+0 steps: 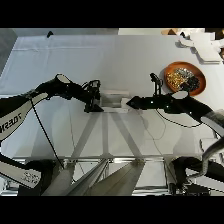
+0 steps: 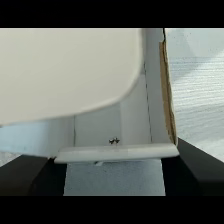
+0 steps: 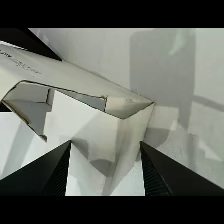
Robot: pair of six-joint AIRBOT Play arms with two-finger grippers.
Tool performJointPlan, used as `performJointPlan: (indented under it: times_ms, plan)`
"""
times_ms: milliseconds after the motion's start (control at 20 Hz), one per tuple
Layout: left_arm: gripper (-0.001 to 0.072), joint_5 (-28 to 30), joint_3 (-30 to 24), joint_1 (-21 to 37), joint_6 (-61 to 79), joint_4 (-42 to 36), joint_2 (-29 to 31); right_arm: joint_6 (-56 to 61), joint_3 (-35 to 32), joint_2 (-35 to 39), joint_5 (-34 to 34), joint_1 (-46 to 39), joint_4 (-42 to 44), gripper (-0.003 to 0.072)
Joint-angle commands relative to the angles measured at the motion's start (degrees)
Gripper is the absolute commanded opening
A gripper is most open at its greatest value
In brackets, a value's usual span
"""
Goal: Fold the box and place the chain.
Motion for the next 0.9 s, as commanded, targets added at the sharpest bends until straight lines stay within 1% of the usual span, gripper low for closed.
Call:
performJointPlan:
  times_ms: [0,100,350,450,700,850]
  plan:
    - [0.0257,0.0,0.0,0.0,0.0,0.0,0.0,0.1,0.0,0.0,-2.6,1.4,1.3,0.0483]
    - [0.0257,0.0,0.0,0.0,0.0,0.0,0.0,0.0,0.0,0.0,-2.5,1.4,3.9,0.0483]
    - [0.0257,0.0,0.0,0.0,0.0,0.0,0.0,0.0,0.0,0.0,-2.7,2.6,4.0,0.0482]
    - [0.0257,0.0,0.0,0.0,0.0,0.0,0.0,0.0,0.0,0.0,-5.1,4.2,3.2,0.0482]
    - [0.0257,0.0,0.0,0.0,0.0,0.0,0.0,0.4,0.0,0.0,-14.3,7.8,-3.6,0.0482]
    - [0.0257,0.0,0.0,0.0,0.0,0.0,0.0,1.9,0.0,0.0,-16.1,7.9,-3.6,0.0482]
